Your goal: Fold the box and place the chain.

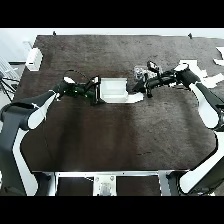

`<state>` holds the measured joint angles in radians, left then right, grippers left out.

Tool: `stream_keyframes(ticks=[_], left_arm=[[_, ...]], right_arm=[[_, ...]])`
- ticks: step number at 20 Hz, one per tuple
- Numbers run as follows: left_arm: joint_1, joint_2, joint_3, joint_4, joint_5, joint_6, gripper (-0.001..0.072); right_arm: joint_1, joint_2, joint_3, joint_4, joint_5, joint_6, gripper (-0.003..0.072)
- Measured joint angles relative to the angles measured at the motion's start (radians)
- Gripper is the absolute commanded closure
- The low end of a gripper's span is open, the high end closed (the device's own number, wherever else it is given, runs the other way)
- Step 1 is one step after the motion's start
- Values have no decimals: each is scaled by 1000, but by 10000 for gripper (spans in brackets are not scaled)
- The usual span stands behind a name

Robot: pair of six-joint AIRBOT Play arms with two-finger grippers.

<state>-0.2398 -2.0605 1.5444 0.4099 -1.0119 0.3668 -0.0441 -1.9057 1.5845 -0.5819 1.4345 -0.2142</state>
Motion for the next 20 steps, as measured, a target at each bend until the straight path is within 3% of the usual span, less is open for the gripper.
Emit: stream_keyframes(ticks=[5, 13, 20], left_arm=[[0, 0, 0, 0, -2, 0, 200], [0, 0, 0, 1, -2, 0, 200], [0, 0, 0, 1, -5, 0, 200]], right_arm=[[44, 6, -14, 128, 24, 47, 677], [114, -6, -7, 221, -242, 106, 680], [131, -100, 103, 200, -310, 230, 680]])
